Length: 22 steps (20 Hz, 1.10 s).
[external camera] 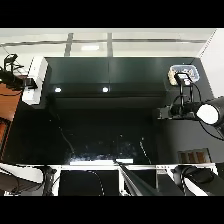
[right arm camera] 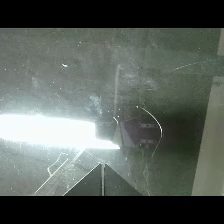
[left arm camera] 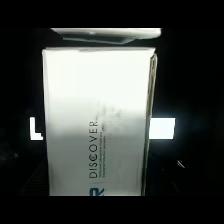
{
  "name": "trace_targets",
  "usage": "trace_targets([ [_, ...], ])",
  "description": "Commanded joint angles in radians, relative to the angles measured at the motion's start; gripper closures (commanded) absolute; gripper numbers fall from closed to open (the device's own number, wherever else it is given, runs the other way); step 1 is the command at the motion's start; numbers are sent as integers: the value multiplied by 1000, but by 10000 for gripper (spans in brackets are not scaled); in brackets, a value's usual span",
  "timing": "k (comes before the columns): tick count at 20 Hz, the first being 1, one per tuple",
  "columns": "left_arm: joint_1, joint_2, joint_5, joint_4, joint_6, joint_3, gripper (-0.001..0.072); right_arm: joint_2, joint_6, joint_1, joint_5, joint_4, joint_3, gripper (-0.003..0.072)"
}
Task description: Fold the box and place the chain.
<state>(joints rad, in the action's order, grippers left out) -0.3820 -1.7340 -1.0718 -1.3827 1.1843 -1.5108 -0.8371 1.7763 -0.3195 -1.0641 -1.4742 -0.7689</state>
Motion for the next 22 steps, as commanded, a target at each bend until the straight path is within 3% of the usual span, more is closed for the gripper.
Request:
trace_targets([
  [1, 0, -1, -140, 7, 5, -92, 3, 1, 0, 0, 0, 0, 0, 673],
  [5, 1, 6, -321, 8, 160, -305, 14, 1, 0, 0, -1, 2, 0, 673],
  [6, 2, 6, -375, 8, 200, -365, 45, 1, 0, 0, -1, 9, 0, 673],
  [7, 4, 6, -440, 9, 229, -429, 199, 1, 0, 0, -2, 9, 0, 673],
  [9, 3, 8, -583, 63, 232, -536, 649, 1, -7, 0, -12, 39, 0, 673],
  [10, 1, 18, -629, 117, 230, -563, 686, 1, -27, 0, -20, 63, 0, 673],
  [15, 29, 188, -603, 172, 230, -477, 687, 1, -57, 0, -44, 87, 0, 673],
  [22, 158, 408, -464, 158, 238, -473, 687, 1, -72, 0, -27, 87, 1, 673],
])
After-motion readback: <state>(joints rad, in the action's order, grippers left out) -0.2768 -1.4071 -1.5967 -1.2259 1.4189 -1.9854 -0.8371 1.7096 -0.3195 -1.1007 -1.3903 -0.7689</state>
